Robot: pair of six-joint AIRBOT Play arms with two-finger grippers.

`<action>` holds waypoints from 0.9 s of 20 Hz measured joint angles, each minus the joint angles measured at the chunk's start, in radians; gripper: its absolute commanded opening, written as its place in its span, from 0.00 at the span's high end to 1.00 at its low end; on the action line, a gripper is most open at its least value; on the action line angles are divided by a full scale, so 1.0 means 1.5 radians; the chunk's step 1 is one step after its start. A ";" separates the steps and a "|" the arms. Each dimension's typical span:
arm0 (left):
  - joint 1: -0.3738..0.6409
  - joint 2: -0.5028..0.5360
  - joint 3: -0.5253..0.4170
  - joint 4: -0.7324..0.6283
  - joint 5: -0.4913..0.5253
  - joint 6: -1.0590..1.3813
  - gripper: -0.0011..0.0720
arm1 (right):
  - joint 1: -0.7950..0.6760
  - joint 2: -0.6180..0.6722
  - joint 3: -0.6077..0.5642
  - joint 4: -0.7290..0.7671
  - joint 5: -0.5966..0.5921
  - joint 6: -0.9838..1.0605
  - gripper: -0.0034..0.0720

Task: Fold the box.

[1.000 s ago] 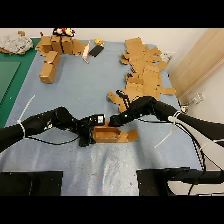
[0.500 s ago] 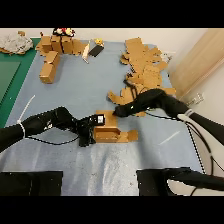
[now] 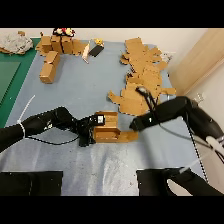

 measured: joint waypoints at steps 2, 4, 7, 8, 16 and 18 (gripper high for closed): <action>0.000 0.000 0.000 0.000 0.000 0.000 0.26 | 0.022 0.035 -0.052 -0.011 0.008 -0.083 0.42; 0.000 0.000 0.000 0.000 0.000 0.000 0.26 | 0.049 0.048 -0.084 -0.015 0.052 -0.176 0.42; 0.000 0.000 0.000 0.000 0.000 0.000 0.26 | 0.093 0.038 -0.107 -0.019 0.139 -0.338 0.42; 0.000 0.000 0.000 0.000 0.000 0.000 0.26 | 0.108 0.028 -0.111 -0.019 0.168 -0.386 0.42; 0.000 0.000 0.000 0.000 0.000 0.000 0.26 | 0.176 -0.055 -0.120 -0.017 0.298 -0.558 0.44; 0.000 0.000 0.000 0.000 0.000 0.000 0.26 | 0.180 -0.062 -0.120 -0.018 0.311 -0.577 0.63</action>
